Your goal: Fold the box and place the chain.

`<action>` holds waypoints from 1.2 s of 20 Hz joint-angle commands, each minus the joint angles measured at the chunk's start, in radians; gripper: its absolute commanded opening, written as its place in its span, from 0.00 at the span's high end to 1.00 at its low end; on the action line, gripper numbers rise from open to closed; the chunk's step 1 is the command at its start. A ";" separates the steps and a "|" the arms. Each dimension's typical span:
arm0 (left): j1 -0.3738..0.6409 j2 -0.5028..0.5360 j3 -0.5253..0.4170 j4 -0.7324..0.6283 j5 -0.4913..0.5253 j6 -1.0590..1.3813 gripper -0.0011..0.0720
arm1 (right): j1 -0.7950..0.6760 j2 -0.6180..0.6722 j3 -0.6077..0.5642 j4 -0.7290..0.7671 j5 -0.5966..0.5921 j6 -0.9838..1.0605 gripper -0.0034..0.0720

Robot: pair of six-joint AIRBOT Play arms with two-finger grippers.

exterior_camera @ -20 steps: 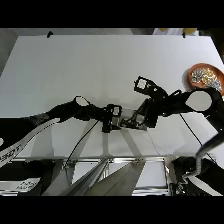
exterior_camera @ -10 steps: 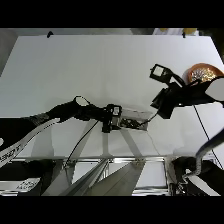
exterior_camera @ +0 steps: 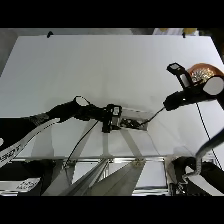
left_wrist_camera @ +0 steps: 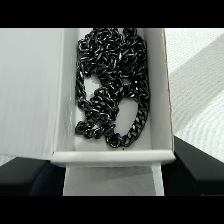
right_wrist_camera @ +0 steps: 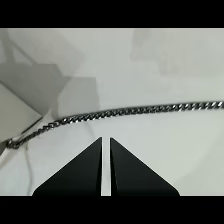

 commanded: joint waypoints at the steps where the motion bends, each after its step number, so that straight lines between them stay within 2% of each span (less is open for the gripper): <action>1: 0.001 0.000 0.000 0.000 0.000 0.000 0.97 | 0.010 -0.091 -0.017 -0.073 -0.024 0.262 0.77; 2: 0.001 0.000 0.000 0.000 0.000 0.000 0.97 | 0.022 -0.111 -0.017 -0.100 -0.039 0.301 0.62; 3: 0.001 0.000 0.000 0.000 0.000 0.000 0.97 | 0.034 -0.131 -0.017 -0.118 -0.042 0.323 0.61; 11: 0.001 0.000 0.000 0.000 0.000 0.000 0.97 | 0.084 -0.267 -0.017 -0.131 -0.064 0.379 0.61; 24: 0.001 0.000 0.000 0.000 0.000 0.000 0.97 | 0.084 -0.327 -0.017 -0.202 -0.129 0.442 0.64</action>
